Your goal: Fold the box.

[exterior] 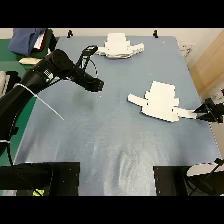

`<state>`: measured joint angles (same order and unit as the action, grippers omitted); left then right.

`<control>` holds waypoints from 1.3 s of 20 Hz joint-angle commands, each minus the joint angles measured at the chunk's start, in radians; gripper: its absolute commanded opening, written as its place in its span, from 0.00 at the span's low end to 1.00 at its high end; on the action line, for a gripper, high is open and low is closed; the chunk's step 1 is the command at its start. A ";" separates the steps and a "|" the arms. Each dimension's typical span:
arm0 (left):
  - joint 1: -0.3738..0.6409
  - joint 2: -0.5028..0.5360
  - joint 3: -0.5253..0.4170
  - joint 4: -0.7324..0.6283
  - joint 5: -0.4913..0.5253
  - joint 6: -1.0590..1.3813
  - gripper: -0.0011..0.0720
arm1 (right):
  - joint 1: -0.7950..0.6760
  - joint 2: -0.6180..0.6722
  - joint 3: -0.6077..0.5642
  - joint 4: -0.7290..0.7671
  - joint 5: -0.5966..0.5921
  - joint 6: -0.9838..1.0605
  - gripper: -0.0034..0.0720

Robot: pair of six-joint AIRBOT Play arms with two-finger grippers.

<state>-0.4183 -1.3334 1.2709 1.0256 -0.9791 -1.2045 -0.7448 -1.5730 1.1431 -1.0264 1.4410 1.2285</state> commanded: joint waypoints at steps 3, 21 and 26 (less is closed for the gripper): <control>0.000 0.000 0.000 -0.002 0.004 0.000 0.04 | -0.001 -0.010 0.000 0.100 0.060 -0.045 0.50; 0.065 0.001 0.008 -0.031 -0.118 -0.095 0.90 | 0.443 0.078 -0.141 0.409 -0.008 -0.219 0.05; 0.191 0.001 -0.051 -0.117 -0.276 -0.052 0.90 | 0.619 0.224 -0.435 0.488 -0.147 -0.223 0.05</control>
<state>-0.2859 -1.3327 1.2472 0.9581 -1.1698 -1.2823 -0.2253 -1.4269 0.8490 -0.5884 1.3895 1.0126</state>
